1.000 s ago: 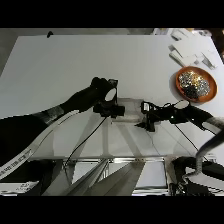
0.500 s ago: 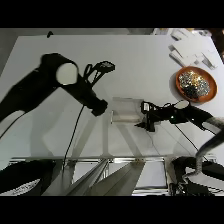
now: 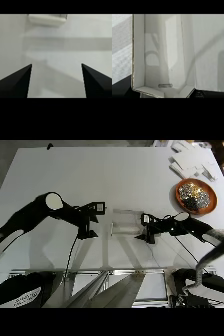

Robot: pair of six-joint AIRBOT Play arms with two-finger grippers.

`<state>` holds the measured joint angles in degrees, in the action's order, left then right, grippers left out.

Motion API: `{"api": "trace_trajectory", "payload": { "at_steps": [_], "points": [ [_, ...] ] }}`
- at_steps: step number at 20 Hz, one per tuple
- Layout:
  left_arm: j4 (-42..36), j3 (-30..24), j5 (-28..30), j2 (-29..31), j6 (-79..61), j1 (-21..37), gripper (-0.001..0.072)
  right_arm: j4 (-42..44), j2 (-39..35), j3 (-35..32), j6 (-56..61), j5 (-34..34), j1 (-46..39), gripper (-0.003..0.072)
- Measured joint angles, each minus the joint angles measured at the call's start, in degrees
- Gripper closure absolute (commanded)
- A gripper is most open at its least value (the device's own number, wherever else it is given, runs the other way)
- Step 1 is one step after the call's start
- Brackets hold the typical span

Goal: Fold the box and place the chain.

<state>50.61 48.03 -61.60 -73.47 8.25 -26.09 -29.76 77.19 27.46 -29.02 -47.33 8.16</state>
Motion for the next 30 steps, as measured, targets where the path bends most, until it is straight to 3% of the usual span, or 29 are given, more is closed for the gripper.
{"api": "trace_trajectory", "payload": {
  "at_steps": [5, 9, 15, 30],
  "points": [
    [-15.98, -2.62, 7.39, -9.27, -27.15, 0.74, 0.0007, 0.02, 0.00, 0.00, 0.02, -0.02, 0.00, 0.0290],
    [-22.34, -3.06, 9.51, -12.76, -37.07, 0.85, 0.0007, 0.00, 0.00, 0.00, 0.02, 0.00, 0.00, 0.0290],
    [-27.39, -3.17, 10.40, -14.36, -41.46, -0.68, 0.0007, 0.00, 0.00, 0.00, 0.02, 0.00, 0.00, 0.0290],
    [-30.23, -3.19, 11.45, -16.31, -42.69, -4.11, 0.0012, 0.02, 0.00, 0.00, 0.07, -0.04, 0.00, 0.0290]
  ]
}}
